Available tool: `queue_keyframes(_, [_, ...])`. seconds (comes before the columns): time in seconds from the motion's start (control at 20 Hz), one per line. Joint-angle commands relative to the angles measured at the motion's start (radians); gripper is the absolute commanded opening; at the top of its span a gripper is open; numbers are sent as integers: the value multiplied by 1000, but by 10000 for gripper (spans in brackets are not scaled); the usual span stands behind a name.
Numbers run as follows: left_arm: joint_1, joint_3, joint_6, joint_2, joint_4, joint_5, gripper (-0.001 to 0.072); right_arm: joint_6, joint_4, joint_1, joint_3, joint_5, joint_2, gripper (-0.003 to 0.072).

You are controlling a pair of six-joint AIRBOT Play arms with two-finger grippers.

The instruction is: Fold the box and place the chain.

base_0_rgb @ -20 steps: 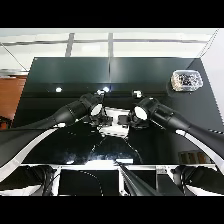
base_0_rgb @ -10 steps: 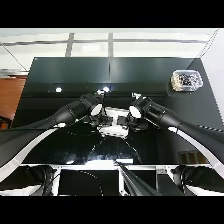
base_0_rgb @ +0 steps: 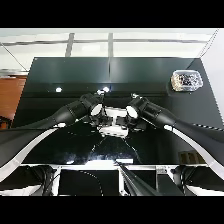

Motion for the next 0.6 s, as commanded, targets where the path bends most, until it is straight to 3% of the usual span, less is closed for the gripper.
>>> queue_keyframes(0.0, [1,0,0,0,0,0,29,0,9,9,6,-6,-13,123])
queue_keyframes(0.05, [1,0,0,0,0,0,29,0,10,9,6,-12,-13,120])
queue_keyframes(0.1, [1,0,0,0,0,0,29,0,10,9,6,-12,-13,27])
queue_keyframes(0.4, [1,0,0,0,0,0,29,-1,6,9,6,-8,-13,22])
queue_keyframes(0.45, [1,0,0,0,0,0,29,-1,2,8,6,-11,-13,66])
queue_keyframes(0.5, [1,0,0,0,0,0,29,-1,0,8,6,-13,-13,216])
queue_keyframes(0.55, [1,0,0,0,0,0,29,-1,0,8,6,-11,-13,225])
